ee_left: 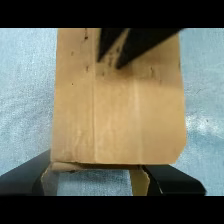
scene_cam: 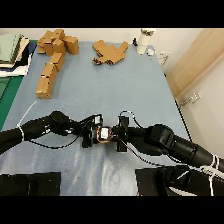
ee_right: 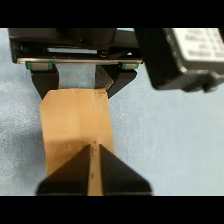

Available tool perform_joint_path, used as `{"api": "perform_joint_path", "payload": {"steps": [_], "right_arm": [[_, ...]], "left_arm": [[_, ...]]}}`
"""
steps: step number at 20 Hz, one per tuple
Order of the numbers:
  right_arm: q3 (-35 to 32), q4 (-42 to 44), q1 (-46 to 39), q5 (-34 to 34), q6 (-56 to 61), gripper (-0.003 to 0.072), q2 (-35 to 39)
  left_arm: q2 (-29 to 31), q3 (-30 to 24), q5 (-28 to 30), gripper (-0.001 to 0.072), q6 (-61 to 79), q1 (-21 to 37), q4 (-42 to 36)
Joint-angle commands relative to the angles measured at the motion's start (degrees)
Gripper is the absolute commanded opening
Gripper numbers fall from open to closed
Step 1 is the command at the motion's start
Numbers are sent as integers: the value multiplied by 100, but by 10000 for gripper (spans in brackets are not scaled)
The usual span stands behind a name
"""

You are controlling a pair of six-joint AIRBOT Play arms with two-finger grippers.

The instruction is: Fold the box.

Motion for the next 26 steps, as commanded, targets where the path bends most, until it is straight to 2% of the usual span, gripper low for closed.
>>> {"api": "perform_joint_path", "payload": {"steps": [1,2,6,7,8,9,13,17,21,26], "right_arm": [[-122,17,50,94,-140,343,4],[-179,166,50,96,-306,390,4],[-291,636,50,94,-815,395,4],[-297,656,50,96,-892,463,4],[-299,649,50,111,-966,580,0],[-302,645,48,175,-1043,599,-2],[-302,155,48,529,-1062,595,-142],[-302,260,201,505,-1058,595,-162],[-297,1036,625,378,-931,598,511],[-297,811,413,754,483,588,1126]], "left_arm": [[-4,4,2,553,2,4,2],[-4,4,2,552,2,4,2],[-4,4,2,552,2,4,2],[-4,4,2,553,2,4,2],[-4,4,2,552,2,4,2],[-4,4,2,552,2,4,2],[-4,4,0,552,2,2,2],[-4,4,2,553,2,4,2],[-4,4,2,553,2,4,2],[-4,4,2,552,2,4,2]]}}
